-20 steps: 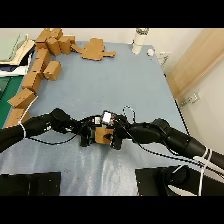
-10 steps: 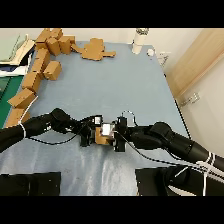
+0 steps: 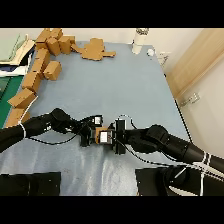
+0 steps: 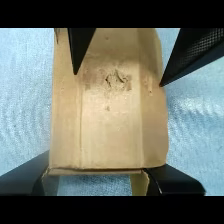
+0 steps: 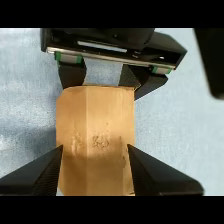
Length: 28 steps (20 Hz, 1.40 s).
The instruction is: Fold the box.
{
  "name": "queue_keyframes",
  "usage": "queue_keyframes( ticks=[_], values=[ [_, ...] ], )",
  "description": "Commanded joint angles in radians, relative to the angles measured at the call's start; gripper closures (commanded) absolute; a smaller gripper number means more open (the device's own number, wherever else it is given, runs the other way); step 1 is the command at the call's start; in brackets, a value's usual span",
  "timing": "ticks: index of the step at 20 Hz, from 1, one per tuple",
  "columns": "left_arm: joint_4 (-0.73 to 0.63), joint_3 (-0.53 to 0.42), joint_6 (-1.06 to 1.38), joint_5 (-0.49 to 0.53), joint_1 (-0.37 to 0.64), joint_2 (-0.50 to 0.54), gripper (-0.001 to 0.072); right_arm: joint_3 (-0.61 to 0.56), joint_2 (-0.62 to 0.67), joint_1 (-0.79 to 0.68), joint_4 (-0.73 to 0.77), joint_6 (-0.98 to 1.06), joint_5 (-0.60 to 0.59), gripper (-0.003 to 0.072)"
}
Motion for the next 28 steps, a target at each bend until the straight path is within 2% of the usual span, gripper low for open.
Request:
queue_keyframes(
  ticks=[1,3,6,8,9,10,12,13,15,17,20,21,22,26,28],
  values=[
    [0.0,0.001,0.0,0.0,0.0,0.0,0.0243,-0.001,-0.009,0.002,-0.036,0.001,0.008,0.0065],
    [0.0,0.001,0.0,0.0,0.0,0.0,0.0243,-0.001,-0.009,0.002,-0.048,0.001,0.016,0.0065],
    [0.0,0.001,0.0,0.0,0.0,0.0,0.0243,-0.001,-0.006,0.015,-0.05,0.003,0.016,0.0113],
    [0.0,0.001,0.0,0.0,0.0,0.0,0.0243,0.0,-0.005,0.032,-0.059,0.026,0.016,0.0191],
    [0.0,0.001,0.0,0.0,0.0,0.0,0.0243,0.0,-0.005,0.033,-0.058,0.033,0.015,0.02],
    [0.0,0.001,0.0,0.0,0.0,0.0,0.0243,0.0,-0.005,0.032,-0.058,0.036,0.013,0.0275],
    [0.0,0.001,0.0,0.0,0.0,0.0,0.0243,0.0,-0.005,0.032,-0.058,0.042,0.012,0.031],
    [0.0,0.001,0.0,0.0,0.0,0.0,0.0243,0.0,-0.005,0.032,-0.058,0.049,0.008,0.0384],
    [0.0,0.001,0.0,0.0,0.0,0.0,0.0243,0.0,-0.003,0.032,-0.058,0.054,0.006,0.0407],
    [0.0,0.001,0.0,0.0,0.0,0.0,0.0243,0.0,0.006,0.032,-0.058,0.054,0.006,0.0468],
    [0.0,0.001,0.0,0.0,0.0,0.0,0.0243,0.0,0.028,0.032,-0.062,0.053,0.004,0.0452],
    [0.0,0.001,0.0,0.0,0.0,0.0,0.0243,0.0,0.038,0.033,-0.061,0.053,0.002,0.0349],
    [0.0,0.001,0.0,0.0,0.0,-0.001,0.0243,0.0,0.048,0.033,-0.061,0.053,-0.001,0.0277],
    [0.0,0.001,0.0,0.0,0.0,0.0,0.0243,-0.016,0.071,0.069,-0.105,0.092,0.008,0.0264],
    [0.0,0.001,0.0,0.0,0.0,0.0,0.0243,-0.032,0.071,0.104,-0.178,0.161,0.032,0.0222]
  ],
)
